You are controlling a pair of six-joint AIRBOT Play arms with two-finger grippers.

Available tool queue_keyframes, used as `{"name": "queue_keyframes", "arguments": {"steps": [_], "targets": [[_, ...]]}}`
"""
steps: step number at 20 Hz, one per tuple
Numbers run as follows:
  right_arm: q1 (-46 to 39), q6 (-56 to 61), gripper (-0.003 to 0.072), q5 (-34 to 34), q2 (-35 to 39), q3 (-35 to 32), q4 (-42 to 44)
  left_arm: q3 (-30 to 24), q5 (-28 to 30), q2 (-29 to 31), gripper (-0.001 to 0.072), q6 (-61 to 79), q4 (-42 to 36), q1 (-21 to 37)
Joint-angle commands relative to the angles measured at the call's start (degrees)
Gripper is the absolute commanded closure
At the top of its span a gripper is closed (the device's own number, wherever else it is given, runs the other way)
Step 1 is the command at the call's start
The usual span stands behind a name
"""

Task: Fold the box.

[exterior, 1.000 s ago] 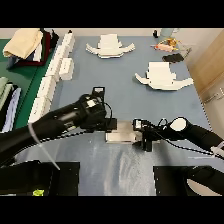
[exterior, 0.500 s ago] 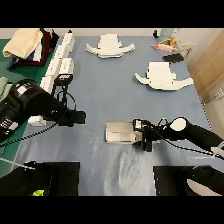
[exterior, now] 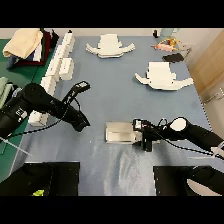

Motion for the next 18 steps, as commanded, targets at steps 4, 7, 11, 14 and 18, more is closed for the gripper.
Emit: {"name": "queue_keyframes", "arguments": {"steps": [4, 7, 11, 14, 18], "targets": [[0.02, 0.0, 0.0184, -0.02, 0.04, 0.04, 0.02, -8.72, 16.22, -0.61, 0.0016, 36.17, -13.29, 0.46], [0.02, 0.0, 0.0184, -0.02, 0.04, 0.04, 0.0, -14.14, 19.63, -2.49, 0.0016, 44.48, -13.22, -2.23], [0.02, 0.0, 0.0184, -0.02, 0.04, 0.04, 0.02, -17.09, 24.2, -8.96, 0.0015, 51.3, -14.91, -9.03], [0.02, 0.0, 0.0184, -0.02, 0.04, 0.04, 0.02, -17.09, 27.43, -11.72, 0.0015, 57.18, -22.16, -11.82], [0.02, 0.0, 0.0184, 0.0, 0.04, 0.04, 0.02, -17.09, 27.8, -12.92, 0.0015, 60.15, -24.44, -11.93]]}}
